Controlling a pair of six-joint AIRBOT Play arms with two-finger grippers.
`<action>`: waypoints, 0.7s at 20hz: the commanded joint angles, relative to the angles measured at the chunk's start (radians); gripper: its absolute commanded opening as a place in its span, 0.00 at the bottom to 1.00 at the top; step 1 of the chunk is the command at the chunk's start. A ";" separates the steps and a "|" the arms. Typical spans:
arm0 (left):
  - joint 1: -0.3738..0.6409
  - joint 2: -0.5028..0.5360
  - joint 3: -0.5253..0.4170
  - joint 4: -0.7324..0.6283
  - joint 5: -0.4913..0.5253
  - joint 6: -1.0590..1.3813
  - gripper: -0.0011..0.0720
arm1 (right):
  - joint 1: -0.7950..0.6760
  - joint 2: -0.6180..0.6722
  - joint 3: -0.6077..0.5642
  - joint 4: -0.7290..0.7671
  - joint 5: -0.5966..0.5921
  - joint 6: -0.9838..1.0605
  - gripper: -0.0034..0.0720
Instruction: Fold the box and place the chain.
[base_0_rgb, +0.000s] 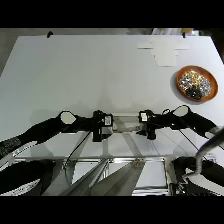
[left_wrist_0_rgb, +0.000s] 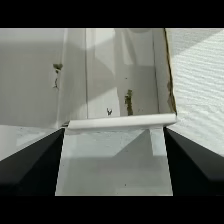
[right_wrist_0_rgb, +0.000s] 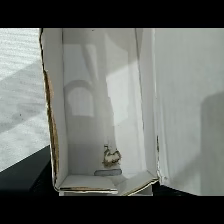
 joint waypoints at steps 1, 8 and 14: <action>-0.002 -0.003 0.006 -0.012 -0.012 0.000 0.97 | 0.000 0.001 0.001 0.000 0.000 0.001 0.57; -0.027 -0.005 0.006 -0.009 -0.029 0.006 0.97 | 0.000 0.001 0.001 0.000 0.000 0.000 0.57; -0.040 -0.056 0.006 -0.021 -0.006 0.006 0.96 | 0.000 0.001 0.001 0.000 0.000 0.000 0.57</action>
